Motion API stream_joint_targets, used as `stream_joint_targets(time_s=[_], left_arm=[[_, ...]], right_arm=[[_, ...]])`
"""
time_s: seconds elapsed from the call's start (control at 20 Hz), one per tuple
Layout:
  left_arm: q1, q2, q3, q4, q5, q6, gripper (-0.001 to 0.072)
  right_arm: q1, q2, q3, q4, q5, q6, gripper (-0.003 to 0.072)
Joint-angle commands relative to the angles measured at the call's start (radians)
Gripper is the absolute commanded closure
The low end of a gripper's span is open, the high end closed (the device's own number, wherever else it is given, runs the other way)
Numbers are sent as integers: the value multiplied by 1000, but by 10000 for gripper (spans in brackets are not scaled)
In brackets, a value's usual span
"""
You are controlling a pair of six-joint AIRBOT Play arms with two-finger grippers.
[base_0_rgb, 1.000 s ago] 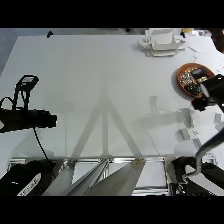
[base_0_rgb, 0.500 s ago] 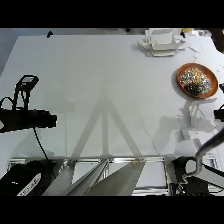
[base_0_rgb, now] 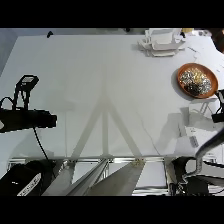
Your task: Fold the box and place the chain.
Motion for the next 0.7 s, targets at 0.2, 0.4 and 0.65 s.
stream_joint_targets(time_s=[0.2, 0.4, 0.65], left_arm=[[1, 1, -1, 0, 0, 0, 701], [1, 1, -1, 0, 0, 0, 701], [3, 0, -1, 12, 16, 0, 701]], right_arm=[[264, 223, 1, 276, 61, -104, 671], [374, 383, -28, 783, 39, -166, 671], [529, 591, -165, 964, -64, -161, 671]])
